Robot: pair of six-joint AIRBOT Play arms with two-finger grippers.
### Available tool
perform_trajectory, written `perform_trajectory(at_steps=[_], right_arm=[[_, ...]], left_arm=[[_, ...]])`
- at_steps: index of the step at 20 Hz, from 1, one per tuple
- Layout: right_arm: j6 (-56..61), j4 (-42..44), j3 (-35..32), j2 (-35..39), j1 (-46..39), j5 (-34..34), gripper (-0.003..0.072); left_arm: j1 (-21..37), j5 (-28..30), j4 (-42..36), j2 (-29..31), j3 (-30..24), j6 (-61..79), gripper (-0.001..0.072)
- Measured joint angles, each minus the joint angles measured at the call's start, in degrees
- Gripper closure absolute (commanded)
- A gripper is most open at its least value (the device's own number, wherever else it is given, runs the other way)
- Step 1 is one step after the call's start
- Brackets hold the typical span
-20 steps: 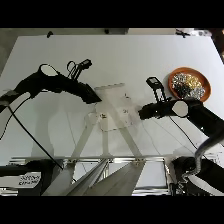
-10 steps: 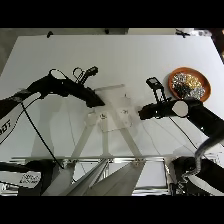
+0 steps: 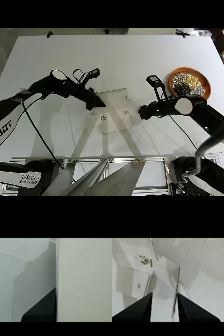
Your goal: Fold the box and place the chain.
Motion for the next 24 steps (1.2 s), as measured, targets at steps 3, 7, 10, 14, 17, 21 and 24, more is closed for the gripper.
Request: perform_trajectory(at_steps=[3,7,10,14,17,21,24], right_arm=[[0.0,-3.6,3.0,3.2,0.0,8.0,0.0342],[0.0,-9.3,4.4,8.1,0.0,15.1,0.0342],[0.0,-11.5,4.8,9.9,0.0,18.4,0.0344],[0.7,-12.6,4.9,10.7,0.0,19.1,0.0346],[1.1,-13.0,4.9,10.9,0.0,18.5,0.0346],[1.3,-13.1,4.9,11.0,0.0,18.1,0.0346],[1.3,-13.2,4.9,11.0,0.0,17.6,0.0346]], left_arm=[[-2.8,-1.5,0.0,0.7,0.0,1.3,0.0706],[-8.0,2.5,0.4,0.8,0.0,3.3,0.0705],[-10.1,6.6,0.8,0.2,0.0,4.7,0.0704],[-11.1,12.5,4.3,-0.2,0.0,5.6,0.0704],[-11.3,14.7,5.0,-0.2,0.0,6.1,0.0704],[-11.4,16.5,2.2,-0.2,0.0,8.9,0.0704],[-11.4,16.9,0.7,-0.2,0.0,10.1,0.0704]])
